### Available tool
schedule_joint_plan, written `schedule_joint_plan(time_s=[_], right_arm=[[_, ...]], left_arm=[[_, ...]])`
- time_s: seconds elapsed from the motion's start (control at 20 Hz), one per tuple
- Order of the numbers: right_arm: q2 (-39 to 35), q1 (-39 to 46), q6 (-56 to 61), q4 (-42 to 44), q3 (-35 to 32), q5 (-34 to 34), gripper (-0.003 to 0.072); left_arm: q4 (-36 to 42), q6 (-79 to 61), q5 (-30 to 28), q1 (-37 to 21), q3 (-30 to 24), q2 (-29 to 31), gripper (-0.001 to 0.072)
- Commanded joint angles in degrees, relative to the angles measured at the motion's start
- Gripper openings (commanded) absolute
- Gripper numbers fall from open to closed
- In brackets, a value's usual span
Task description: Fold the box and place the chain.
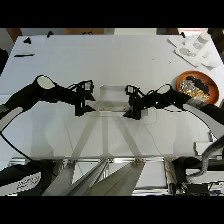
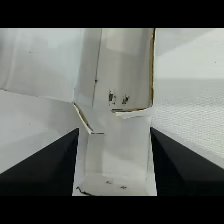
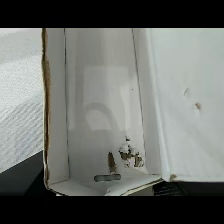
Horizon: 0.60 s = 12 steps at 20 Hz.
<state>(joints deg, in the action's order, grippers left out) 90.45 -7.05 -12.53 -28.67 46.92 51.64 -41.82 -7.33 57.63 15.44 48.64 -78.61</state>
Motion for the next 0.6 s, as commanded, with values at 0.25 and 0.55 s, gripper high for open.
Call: schedule_joint_plan(time_s=[0.25, 0.55], right_arm=[[0.0, 0.0, 0.0, 0.0, 0.1, 0.0, 0.0520], [0.0, 0.0, 0.0, 0.0, 0.1, 0.0, 0.0520]], left_arm=[[0.6, -0.4, -5.6, 1.6, -0.2, -3.1, 0.0498], [-0.4, -1.6, -3.4, 1.8, -0.2, -3.1, 0.0497]])
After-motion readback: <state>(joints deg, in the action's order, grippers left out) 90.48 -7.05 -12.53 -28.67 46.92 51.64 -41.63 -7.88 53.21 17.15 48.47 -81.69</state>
